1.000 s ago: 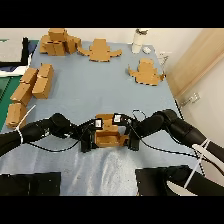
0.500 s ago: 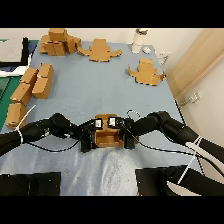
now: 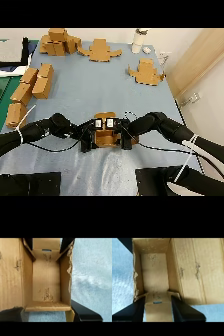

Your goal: Fold the box.

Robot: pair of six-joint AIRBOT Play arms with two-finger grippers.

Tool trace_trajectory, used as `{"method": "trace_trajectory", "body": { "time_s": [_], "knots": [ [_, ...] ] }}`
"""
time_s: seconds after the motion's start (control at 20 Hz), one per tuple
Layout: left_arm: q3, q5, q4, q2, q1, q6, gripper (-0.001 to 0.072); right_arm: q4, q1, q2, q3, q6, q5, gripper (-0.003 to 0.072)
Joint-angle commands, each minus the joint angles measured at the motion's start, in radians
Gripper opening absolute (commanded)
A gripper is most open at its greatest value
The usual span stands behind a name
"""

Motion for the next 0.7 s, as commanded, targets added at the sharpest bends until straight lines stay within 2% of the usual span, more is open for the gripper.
{"method": "trace_trajectory", "body": {
  "time_s": [0.0,0.2,0.3,0.45,0.55,0.65],
  "knots": [
    [0.001,0.000,0.000,0.001,0.000,-0.001,0.0521,0.013,0.010,-0.014,-0.001,-0.009,0.001,0.0519],
    [0.001,0.000,0.000,0.001,0.000,-0.001,0.0521,-0.027,0.009,-0.012,-0.001,0.047,-0.029,0.0518],
    [0.001,0.000,0.000,0.001,0.000,-0.001,0.0521,-0.114,0.008,0.008,0.000,0.212,-0.066,0.0508],
    [0.001,0.000,0.000,0.001,0.000,-0.001,0.0521,-0.271,0.008,0.087,0.021,0.588,-0.135,0.0495],
    [0.001,0.000,0.000,0.001,0.000,-0.001,0.0521,-0.428,0.008,0.153,0.040,0.804,-0.196,0.0311],
    [0.001,0.000,0.000,0.001,0.000,-0.001,0.0522,-0.588,0.008,0.217,0.047,1.016,-0.252,0.0267]
  ]
}}
